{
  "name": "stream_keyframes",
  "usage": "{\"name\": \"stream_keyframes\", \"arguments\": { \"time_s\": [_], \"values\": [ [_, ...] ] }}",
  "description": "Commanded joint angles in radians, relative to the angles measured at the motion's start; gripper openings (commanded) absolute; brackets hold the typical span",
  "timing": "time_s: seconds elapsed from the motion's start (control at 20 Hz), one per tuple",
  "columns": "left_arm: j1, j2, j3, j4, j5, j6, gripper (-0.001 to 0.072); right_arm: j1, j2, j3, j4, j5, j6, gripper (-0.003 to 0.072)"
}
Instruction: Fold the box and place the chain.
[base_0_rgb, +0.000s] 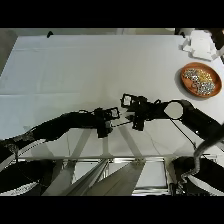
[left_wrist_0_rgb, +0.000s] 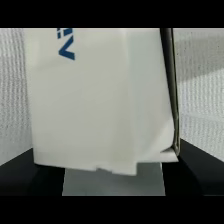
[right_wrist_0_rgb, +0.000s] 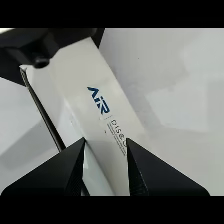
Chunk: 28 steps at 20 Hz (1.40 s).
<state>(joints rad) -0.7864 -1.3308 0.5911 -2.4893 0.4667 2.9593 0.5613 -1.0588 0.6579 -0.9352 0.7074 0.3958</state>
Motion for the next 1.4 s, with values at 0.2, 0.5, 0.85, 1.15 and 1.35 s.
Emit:
{"name": "stream_keyframes", "arguments": {
  "time_s": [0.2,0.5,0.85,1.15,1.35],
  "values": [
    [-0.001,0.0,0.0,0.0,0.001,-0.001,0.0331,0.001,0.001,-0.017,0.055,0.015,0.0,0.0239],
    [-0.001,0.0,0.0,0.0,0.001,-0.001,0.0331,0.001,0.001,-0.029,0.075,-0.019,0.03,0.022],
    [-0.001,0.0,0.0,0.0,0.001,0.0,0.0331,0.001,0.009,-0.086,0.076,0.018,0.03,0.022],
    [-0.001,0.0,0.0,0.0,0.001,-0.001,0.0331,0.055,0.026,-0.088,0.076,0.011,0.031,0.0222],
    [-0.001,0.0,0.0,-0.001,0.001,-0.001,0.0331,0.055,0.027,-0.088,0.069,0.024,0.053,0.0227]
  ]
}}
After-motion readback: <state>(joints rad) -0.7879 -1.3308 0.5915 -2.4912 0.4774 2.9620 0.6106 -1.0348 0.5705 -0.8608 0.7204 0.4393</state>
